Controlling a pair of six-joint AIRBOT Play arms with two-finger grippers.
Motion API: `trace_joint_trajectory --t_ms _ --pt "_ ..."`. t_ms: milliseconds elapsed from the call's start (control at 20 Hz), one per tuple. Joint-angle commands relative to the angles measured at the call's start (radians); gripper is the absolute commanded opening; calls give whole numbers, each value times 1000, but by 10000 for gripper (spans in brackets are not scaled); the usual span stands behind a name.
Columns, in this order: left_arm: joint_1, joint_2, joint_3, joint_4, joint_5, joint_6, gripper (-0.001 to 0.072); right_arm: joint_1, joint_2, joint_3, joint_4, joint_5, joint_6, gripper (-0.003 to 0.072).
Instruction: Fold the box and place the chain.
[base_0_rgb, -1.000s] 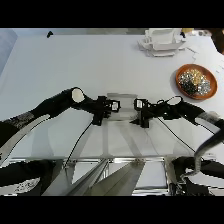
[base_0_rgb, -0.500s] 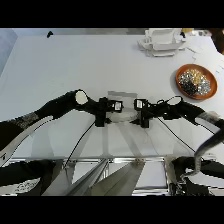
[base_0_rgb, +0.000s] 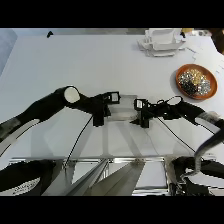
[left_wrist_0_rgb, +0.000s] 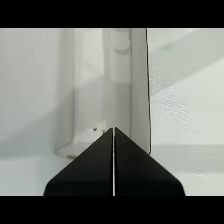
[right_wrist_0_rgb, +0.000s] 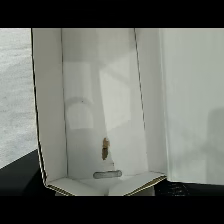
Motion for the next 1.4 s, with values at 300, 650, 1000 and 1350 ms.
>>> trace_joint_trajectory --t_ms 300,650,1000,1350 --pt "272 175 -4 156 -204 -919 4 0 0 0 0 0 1 382" --pt "336 -27 -82 28 -204 -941 4 0 0 0 0 0 1 382" --pt "304 -134 -82 -171 -192 -882 3 0 0 0 0 0 1 382" --pt "304 -137 -82 -142 -200 -882 2 0 0 0 0 0 1 382"
